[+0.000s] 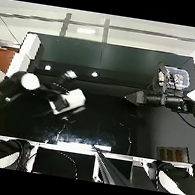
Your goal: Fold the box and place the chain.
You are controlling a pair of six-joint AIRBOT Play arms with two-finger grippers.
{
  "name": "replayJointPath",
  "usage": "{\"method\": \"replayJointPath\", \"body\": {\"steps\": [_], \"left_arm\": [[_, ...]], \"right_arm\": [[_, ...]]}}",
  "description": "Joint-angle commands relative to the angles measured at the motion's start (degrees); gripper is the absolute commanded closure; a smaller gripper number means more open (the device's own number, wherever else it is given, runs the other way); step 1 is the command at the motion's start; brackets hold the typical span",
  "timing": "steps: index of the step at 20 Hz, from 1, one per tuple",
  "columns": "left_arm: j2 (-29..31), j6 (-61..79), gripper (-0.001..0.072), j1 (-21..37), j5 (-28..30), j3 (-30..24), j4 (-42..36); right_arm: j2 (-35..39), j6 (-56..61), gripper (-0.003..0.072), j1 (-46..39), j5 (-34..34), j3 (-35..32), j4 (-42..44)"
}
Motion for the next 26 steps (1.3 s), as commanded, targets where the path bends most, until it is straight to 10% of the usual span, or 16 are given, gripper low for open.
{"method": "replayJointPath", "body": {"steps": [1,7,13,23,24,25,26], "left_arm": [[3.7,-4.7,0.0313,18.8,-9.0,-0.7,4.0],[7.1,-5.4,0.0304,47.9,-12.0,-0.7,4.0],[6.7,3.9,0.0305,59.6,-4.1,-0.9,4.0],[-3.0,18.9,0.0303,60.1,8.8,-1.4,-6.5],[-4.2,18.9,0.0236,59.6,9.6,-1.4,-6.7],[-4.9,18.9,-0.0004,59.0,10.0,-1.4,-6.8],[-5.0,18.8,0.0003,58.4,10.6,-1.4,-6.8]], "right_arm": [[0.0,0.0,0.0643,0.0,-1.2,0.0,0.1],[0.0,-0.4,0.0643,0.0,-3.1,0.0,0.0],[0.0,-0.3,0.0643,0.0,-3.6,0.0,0.0],[0.0,2.4,0.0643,0.0,-3.8,0.0,0.1],[0.0,2.6,0.0643,0.0,-3.8,0.0,0.1],[0.0,3.0,0.0643,0.0,-3.8,0.0,0.1],[0.0,3.3,0.0643,0.0,-3.8,0.0,0.2]]}}
